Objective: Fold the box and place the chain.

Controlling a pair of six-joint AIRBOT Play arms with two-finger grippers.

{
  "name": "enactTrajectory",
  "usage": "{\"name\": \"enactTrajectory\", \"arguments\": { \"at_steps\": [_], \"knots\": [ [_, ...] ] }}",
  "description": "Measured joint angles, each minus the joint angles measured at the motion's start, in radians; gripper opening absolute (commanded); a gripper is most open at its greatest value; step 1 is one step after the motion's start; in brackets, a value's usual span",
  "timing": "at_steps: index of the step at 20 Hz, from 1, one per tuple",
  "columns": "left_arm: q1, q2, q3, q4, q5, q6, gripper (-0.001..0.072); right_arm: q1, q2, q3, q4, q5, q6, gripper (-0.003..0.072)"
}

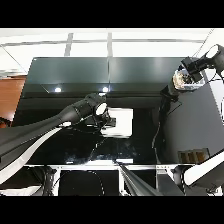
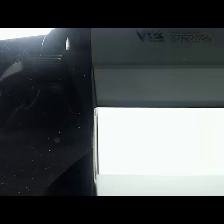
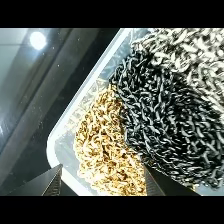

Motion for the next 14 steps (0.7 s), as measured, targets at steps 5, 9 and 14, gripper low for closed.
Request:
{"name": "enactTrajectory", "arguments": {
  "at_steps": [5,9,14],
  "knots": [
    [0.0,0.0,0.0,0.0,0.0,0.0,0.003,-0.002,-0.032,0.008,0.018,0.017,0.006,0.0438],
    [0.0,0.0,0.0,0.0,0.0,0.0,0.0031,-0.001,-0.04,0.009,0.026,0.033,-0.044,0.0021],
    [0.0,0.0,0.0,0.0,0.0,0.0,0.0031,-0.019,0.034,0.01,0.03,0.052,-0.207,0.0019]
  ]
}}
